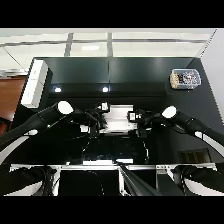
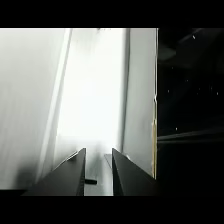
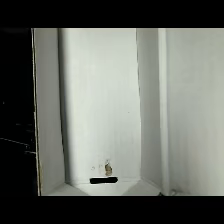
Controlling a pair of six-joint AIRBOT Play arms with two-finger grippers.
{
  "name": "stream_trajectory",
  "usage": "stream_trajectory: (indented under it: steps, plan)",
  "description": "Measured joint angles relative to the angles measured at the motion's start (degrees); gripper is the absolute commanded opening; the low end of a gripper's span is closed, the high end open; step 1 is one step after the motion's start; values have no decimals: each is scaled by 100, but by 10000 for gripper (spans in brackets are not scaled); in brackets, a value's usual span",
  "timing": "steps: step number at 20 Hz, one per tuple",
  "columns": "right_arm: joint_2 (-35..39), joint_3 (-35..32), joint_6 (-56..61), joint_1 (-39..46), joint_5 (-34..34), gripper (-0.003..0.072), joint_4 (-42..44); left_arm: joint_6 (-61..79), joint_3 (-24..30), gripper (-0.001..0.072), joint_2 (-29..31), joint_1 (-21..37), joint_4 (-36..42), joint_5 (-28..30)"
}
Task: Fold the box and place the chain.
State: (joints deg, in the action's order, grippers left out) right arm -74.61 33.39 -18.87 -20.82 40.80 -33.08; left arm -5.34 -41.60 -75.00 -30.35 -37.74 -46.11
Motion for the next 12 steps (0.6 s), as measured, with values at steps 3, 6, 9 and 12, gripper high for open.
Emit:
stream_trajectory:
  steps: [3,6,9,12]
  plan:
    - [0,0,-2,0,0,127,0,20,0,104,-48,-31,109,44]
    - [0,0,-2,0,0,127,0,22,0,339,-63,-42,166,52]
    - [0,0,-2,0,0,127,0,17,0,265,-68,-35,177,68]
    - [0,0,-2,0,-2,127,0,-98,-4,55,-50,-20,170,61]
